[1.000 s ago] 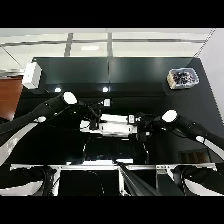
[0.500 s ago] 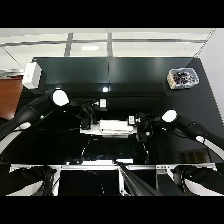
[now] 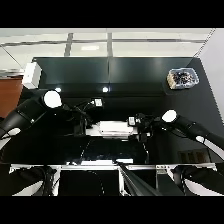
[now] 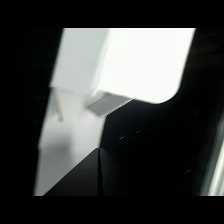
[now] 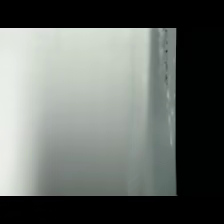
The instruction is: Fold the box and place the chain.
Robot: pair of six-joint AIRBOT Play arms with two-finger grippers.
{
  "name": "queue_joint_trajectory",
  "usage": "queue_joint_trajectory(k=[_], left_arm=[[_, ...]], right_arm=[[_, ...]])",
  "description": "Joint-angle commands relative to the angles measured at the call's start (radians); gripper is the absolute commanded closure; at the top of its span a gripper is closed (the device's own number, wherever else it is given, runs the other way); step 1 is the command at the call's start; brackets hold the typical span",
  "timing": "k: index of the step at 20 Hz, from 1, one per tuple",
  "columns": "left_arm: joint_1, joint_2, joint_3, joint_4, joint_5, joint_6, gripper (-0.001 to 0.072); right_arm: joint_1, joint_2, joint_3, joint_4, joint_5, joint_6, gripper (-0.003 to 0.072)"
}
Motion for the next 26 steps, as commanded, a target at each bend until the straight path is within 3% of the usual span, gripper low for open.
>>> queue_joint_trajectory(k=[1,6,10,14,18,23,26], left_arm=[[-0.024,0.002,-0.070,-0.227,0.016,-0.014,0.0684],[-0.016,0.002,-0.196,-0.511,0.337,0.103,0.0684],[0.009,0.002,-0.193,-0.683,0.535,0.202,0.0682],[0.013,-0.010,-0.192,-0.681,0.676,0.217,0.0684],[0.012,-0.066,-0.192,-0.656,0.697,0.204,0.0685],[0.011,-0.162,-0.192,-0.657,0.527,0.183,0.0684],[0.012,-0.181,-0.192,-0.658,0.517,0.183,0.0684]], right_arm=[[0.001,0.000,0.000,0.001,0.000,0.000,0.0462],[0.001,0.000,0.000,0.001,-0.003,0.000,0.0463],[0.001,0.000,0.000,0.001,-0.003,0.000,0.0463],[0.001,0.000,0.000,0.001,-0.003,0.000,0.0463],[0.001,0.000,0.000,0.001,-0.003,0.000,0.0463],[0.001,0.000,0.000,0.001,-0.003,0.000,0.0463],[0.001,0.000,0.000,0.001,-0.003,0.000,0.0463]])
